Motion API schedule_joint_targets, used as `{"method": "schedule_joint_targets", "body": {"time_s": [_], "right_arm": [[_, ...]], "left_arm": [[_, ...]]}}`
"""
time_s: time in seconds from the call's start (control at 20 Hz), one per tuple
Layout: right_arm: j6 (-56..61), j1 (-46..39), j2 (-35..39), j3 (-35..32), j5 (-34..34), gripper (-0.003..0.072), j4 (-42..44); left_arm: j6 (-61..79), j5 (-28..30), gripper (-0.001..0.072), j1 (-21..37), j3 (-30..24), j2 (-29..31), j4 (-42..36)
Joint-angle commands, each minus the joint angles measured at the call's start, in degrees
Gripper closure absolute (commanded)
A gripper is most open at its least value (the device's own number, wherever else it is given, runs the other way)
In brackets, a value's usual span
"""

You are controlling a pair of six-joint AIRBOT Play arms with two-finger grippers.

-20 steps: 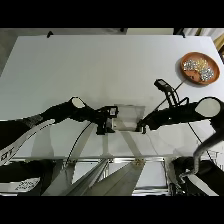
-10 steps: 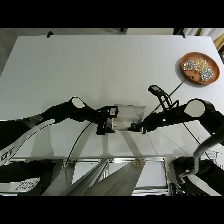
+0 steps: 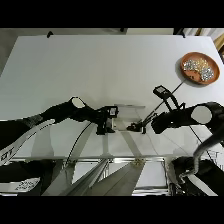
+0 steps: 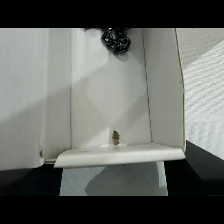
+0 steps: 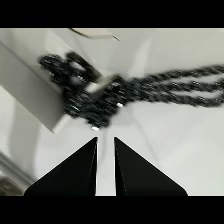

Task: Fold the box and place the chain.

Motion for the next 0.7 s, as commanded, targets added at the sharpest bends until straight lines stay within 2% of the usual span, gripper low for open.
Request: {"method": "schedule_joint_targets", "body": {"time_s": [0.0,0.1,0.2,0.3,0.4,0.5,0.65], "right_arm": [[-15.61,0.02,1.57,-0.55,2.08,0.0567,-1.14],[-25.79,0.02,1.38,-3.06,1.05,0.0569,1.79],[-29.07,0.02,0.15,-7.02,-0.04,0.0569,1.4],[-35.1,0.04,-0.28,-11.13,-4.22,0.0568,5.2],[-40.7,0.04,-0.28,-11.93,-7.39,0.0568,9.42],[-41.18,0.04,-0.31,-11.93,-11.78,0.0568,10.73],[-41.2,0.04,-0.66,-12.07,-14.21,0.0568,10.73]], "left_arm": [[0.0,0.0,0.0457,0.0,-0.02,0.0,0.02],[0.0,0.0,0.0457,0.0,-0.02,0.0,0.0],[0.0,0.0,0.0457,-0.02,-0.02,0.0,0.0],[0.0,0.0,0.0457,0.0,-0.02,0.0,0.0],[0.0,0.0,0.0457,0.0,-0.02,0.0,0.0],[0.0,0.0,0.0457,0.0,-0.02,0.0,0.0],[0.0,0.0,0.0457,0.0,-0.02,0.0,0.0]]}}
